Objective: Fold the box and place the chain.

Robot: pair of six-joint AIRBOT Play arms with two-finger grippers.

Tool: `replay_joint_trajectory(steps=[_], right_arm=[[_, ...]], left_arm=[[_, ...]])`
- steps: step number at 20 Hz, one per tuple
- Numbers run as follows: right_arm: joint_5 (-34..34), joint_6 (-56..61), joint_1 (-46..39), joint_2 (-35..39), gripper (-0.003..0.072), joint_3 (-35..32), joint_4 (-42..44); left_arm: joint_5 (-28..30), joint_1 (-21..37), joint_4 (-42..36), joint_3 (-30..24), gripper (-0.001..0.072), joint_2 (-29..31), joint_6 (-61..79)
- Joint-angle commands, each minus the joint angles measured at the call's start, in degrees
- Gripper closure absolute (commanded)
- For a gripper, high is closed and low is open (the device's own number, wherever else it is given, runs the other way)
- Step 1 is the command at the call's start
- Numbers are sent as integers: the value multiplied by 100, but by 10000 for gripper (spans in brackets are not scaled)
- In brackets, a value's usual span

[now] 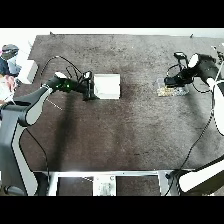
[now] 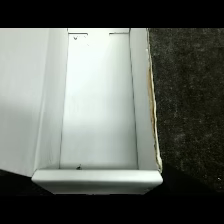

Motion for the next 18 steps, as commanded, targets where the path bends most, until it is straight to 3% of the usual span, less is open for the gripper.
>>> replay_joint_trajectory(steps=[1, 12, 13, 14, 15, 18], right_arm=[[39, -216, -15, -186, 445, -13, 433], [-52, -214, -15, -455, 450, -13, 444], [-55, -214, -15, -498, 471, -13, 444], [-55, -214, -15, -516, 587, -11, 442], [-57, -214, -15, -514, 639, -11, 442], [-20, -212, -15, -417, 668, 0, 439]], left_arm=[[2, -4, 2, 2, 421, 2, 2], [2, -4, 2, 2, 421, 2, 2], [2, -4, 2, 2, 421, 2, 2], [2, -4, 2, 2, 421, 2, 2], [2, -4, 2, 2, 421, 2, 2], [2, -4, 2, 2, 421, 2, 2]])
